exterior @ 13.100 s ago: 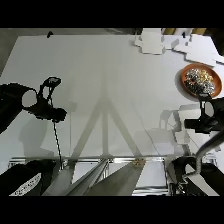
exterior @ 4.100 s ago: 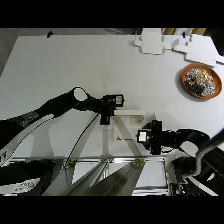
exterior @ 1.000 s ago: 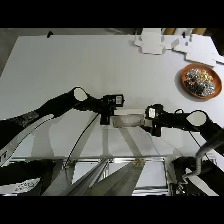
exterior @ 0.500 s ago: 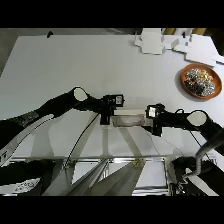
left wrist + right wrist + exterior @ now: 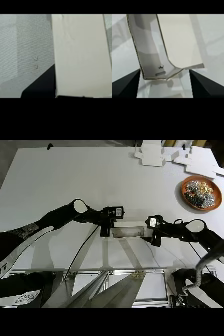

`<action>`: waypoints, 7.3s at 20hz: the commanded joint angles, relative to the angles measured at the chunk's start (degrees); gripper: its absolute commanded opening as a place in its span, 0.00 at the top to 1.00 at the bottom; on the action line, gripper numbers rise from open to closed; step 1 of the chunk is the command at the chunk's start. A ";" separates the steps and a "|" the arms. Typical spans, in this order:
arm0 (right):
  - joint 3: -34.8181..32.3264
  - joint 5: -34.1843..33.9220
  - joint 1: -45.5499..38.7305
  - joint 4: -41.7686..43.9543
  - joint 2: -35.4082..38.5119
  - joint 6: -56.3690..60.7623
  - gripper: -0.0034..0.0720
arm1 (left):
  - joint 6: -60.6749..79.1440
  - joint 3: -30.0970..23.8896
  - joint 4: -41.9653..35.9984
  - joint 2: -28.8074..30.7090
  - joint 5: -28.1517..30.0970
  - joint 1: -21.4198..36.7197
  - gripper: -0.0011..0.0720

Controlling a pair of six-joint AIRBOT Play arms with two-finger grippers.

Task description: Fold the box and place the chain.

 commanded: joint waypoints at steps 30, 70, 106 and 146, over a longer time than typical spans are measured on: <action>0.04 2.86 -2.75 10.23 -12.31 -16.26 0.11 | 0.02 0.04 0.00 0.04 -0.02 -0.02 0.97; 0.04 2.78 -0.98 10.60 -15.10 -20.46 0.50 | 0.00 0.04 0.00 0.04 -0.02 -0.02 0.97; 0.04 2.80 -0.98 10.60 -15.10 -20.46 0.50 | -22.95 -1.27 21.20 17.33 -15.26 -3.43 0.98; 0.04 2.80 -0.98 10.60 -15.10 -20.48 0.50 | -14.56 -12.59 16.74 15.43 0.79 2.34 0.98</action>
